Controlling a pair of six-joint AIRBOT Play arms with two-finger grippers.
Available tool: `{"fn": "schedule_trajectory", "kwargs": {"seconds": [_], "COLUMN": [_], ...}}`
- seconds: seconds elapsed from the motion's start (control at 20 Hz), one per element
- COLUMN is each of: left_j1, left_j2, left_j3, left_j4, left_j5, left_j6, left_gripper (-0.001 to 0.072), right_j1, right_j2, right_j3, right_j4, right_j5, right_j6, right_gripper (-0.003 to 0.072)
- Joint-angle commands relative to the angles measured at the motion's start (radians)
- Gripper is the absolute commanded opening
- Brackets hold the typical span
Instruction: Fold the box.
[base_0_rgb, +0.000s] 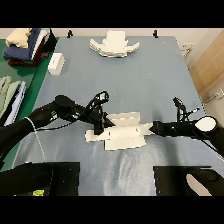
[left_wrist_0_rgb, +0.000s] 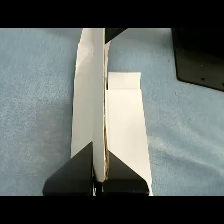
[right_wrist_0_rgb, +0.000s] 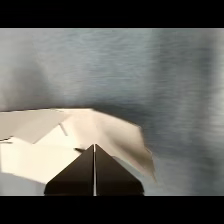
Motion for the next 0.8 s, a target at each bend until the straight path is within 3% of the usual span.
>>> {"fn": "schedule_trajectory", "kwargs": {"seconds": [0.0, 0.05, 0.2, 0.45, 0.75], "left_j1": [0.0, 0.0, 0.007, 0.068, 0.068], "left_j2": [-0.001, -0.002, -0.016, -0.022, -0.14], "left_j3": [-0.012, -0.012, -0.006, 0.095, 0.15], "left_j4": [0.006, 0.006, 0.01, 0.037, 0.063], "left_j5": [0.013, 0.021, 0.051, -0.102, -0.223], "left_j6": [0.0, 0.001, 0.01, -0.136, -0.196], "left_gripper": [0.0016, 0.0016, 0.0015, 0.0016, 0.0016], "right_j1": [0.0, 0.0, 0.0, 0.0, 0.0], "right_j2": [0.024, 0.038, 0.074, 0.077, 0.077], "right_j3": [0.026, 0.036, 0.047, 0.047, 0.047], "right_j4": [0.168, 0.173, 0.176, 0.174, 0.166], "right_j5": [0.079, 0.086, 0.084, 0.08, 0.067], "right_j6": [-0.074, -0.074, -0.073, -0.074, -0.082], "right_gripper": [0.013, 0.018, 0.018, 0.018, 0.0179]}}
